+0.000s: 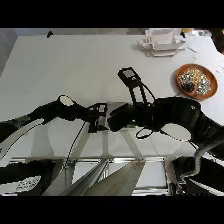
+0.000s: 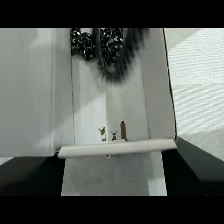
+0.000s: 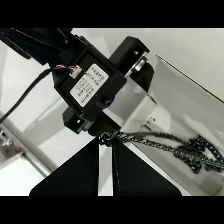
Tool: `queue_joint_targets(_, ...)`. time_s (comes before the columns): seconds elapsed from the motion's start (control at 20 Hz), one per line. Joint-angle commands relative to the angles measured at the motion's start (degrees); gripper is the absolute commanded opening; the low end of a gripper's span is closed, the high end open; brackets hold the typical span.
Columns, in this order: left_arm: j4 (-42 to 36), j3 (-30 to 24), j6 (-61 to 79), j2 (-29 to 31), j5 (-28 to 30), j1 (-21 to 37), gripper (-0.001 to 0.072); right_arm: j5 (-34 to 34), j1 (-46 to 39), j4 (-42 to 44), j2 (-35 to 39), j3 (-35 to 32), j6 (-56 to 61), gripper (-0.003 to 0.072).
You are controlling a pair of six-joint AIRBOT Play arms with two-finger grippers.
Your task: Fold the box and place the chain.
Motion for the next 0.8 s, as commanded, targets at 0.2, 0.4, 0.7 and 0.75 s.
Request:
queue_joint_targets(0.2, 0.00, 0.04, 0.02, 0.02, 0.00, 0.04, 0.0192, 4.55, 0.09, -4.28, -2.51, 0.00, 0.15, 0.0019)
queue_joint_targets(0.4, 0.00, 0.04, 0.02, 0.02, 0.00, 0.04, 0.0192, 4.81, 0.09, -5.90, -8.37, -1.51, 2.69, 0.0019)
queue_joint_targets(0.7, 0.00, 0.04, 0.02, 0.02, 0.00, 0.04, 0.0192, 4.39, 0.07, -6.21, -14.23, -2.91, 7.67, 0.0130)
queue_joint_targets(0.75, 0.00, 0.04, 0.02, 0.02, 0.00, 0.04, 0.0192, 4.61, 0.07, -6.16, -14.05, -2.82, 7.67, 0.0142)
